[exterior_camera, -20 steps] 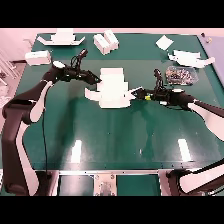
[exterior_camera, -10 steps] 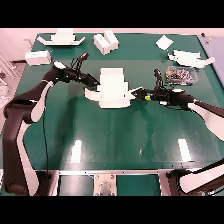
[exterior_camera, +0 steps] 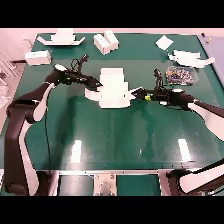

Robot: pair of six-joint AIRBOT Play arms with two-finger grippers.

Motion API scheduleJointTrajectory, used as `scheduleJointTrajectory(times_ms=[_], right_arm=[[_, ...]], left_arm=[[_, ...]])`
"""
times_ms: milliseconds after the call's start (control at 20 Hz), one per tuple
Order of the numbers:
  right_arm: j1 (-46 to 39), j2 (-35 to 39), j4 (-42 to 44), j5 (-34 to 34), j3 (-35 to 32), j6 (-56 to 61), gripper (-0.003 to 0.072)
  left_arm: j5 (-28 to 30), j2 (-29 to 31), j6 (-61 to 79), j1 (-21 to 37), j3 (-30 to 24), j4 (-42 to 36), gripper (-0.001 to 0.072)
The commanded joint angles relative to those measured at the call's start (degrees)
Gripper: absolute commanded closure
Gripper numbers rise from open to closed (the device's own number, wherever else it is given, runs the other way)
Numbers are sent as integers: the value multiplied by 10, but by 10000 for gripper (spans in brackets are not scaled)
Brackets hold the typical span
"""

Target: Fold the box and place the chain.

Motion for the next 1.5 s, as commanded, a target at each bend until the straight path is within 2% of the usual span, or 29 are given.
scheduleJointTrajectory(times_ms=[0,150,650,1100,1250,1350,1450], right_arm=[[0,0,-1,0,0,0,670],[0,0,-1,0,0,0,670],[0,0,-1,0,0,0,670],[0,0,-1,0,0,-6,670],[0,0,-1,0,0,-9,670],[0,0,-1,0,0,-9,670],[0,0,-1,0,0,-11,670]], left_arm=[[-9,-9,-3,0,1,-19,353],[-8,-9,2,0,1,-47,354],[-3,-10,10,-14,1,-45,354],[38,-10,31,-19,5,-38,358],[30,-10,31,-19,5,-37,367],[29,-10,31,-19,5,-28,433],[25,-10,32,-19,5,-20,433]])
